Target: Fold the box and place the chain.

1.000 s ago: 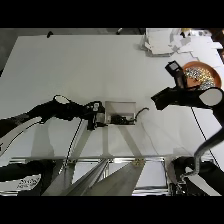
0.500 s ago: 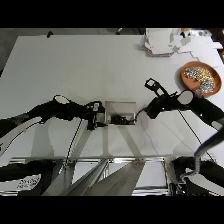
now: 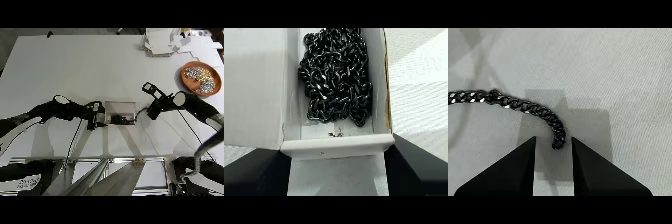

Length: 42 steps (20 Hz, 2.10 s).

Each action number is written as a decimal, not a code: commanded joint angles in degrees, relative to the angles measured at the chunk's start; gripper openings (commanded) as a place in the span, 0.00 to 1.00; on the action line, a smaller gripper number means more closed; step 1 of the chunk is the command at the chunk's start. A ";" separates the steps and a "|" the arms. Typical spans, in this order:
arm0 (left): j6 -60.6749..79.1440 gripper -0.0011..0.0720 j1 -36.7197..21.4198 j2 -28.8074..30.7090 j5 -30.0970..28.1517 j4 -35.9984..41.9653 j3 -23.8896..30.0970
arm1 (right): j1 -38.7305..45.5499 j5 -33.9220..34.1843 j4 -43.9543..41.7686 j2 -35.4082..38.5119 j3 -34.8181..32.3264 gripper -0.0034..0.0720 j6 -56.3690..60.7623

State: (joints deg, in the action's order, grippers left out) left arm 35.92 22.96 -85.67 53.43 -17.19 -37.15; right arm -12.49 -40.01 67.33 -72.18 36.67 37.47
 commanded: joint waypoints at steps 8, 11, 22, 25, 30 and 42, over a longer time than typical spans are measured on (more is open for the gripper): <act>0.00 0.13 -0.02 0.04 -0.02 -0.02 -0.02 | -0.07 -1.14 2.27 2.54 -0.07 0.07 4.74; 0.00 0.13 -0.02 0.04 -0.02 0.00 -0.02 | -0.07 -3.26 3.48 9.90 -0.07 0.07 8.50; 0.00 0.13 0.00 0.04 0.00 0.00 -0.02 | -0.07 -16.68 -20.22 35.98 -0.13 0.07 5.75; 0.00 0.13 -0.02 0.04 -0.02 0.00 -0.02 | -0.07 -17.86 -35.80 36.74 -0.24 0.07 -4.20; 0.00 0.13 0.00 0.04 0.00 0.00 -0.02 | -0.07 -17.20 -48.65 35.80 -1.60 0.07 -17.09; 0.02 0.13 0.00 0.04 -0.02 0.00 -0.02 | -13.60 -2.64 -26.53 18.45 -2.89 0.23 -8.57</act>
State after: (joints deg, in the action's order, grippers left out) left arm 35.92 22.96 -85.67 53.43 -17.19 -37.15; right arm -23.66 -45.06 31.81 -50.76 33.82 24.62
